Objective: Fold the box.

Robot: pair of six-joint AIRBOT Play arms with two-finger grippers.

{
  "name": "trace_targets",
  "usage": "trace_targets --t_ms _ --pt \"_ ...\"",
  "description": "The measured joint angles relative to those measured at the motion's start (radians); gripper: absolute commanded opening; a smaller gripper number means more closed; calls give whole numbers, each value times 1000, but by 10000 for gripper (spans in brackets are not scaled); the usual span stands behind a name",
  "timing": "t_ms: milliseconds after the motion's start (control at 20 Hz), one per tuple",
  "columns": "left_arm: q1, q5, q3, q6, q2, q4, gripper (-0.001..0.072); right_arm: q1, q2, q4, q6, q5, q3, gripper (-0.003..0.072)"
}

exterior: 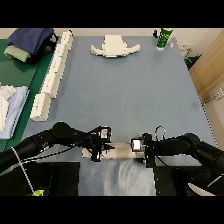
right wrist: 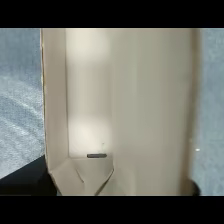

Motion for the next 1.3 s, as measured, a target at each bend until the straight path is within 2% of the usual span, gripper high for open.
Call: trace_targets --t_ms 550,650,800,850,900,950,1300 --pt "0 2 0 0 0 -1 15 0 -19 6 4 30 -7 577" --pt "0 3 0 0 0 -1 15 0 -26 6 4 30 -7 504" --pt "0 3 0 0 0 -1 15 0 -30 6 3 30 -7 504" --pt "0 3 0 0 0 -1 15 0 -32 6 3 31 -7 468" --pt "0 3 0 0 0 -1 15 0 -32 6 3 31 -7 385" --pt "0 3 0 0 0 -1 15 0 -33 6 3 31 -7 368" --pt "0 3 0 0 0 0 15 0 -34 6 4 33 -7 373"
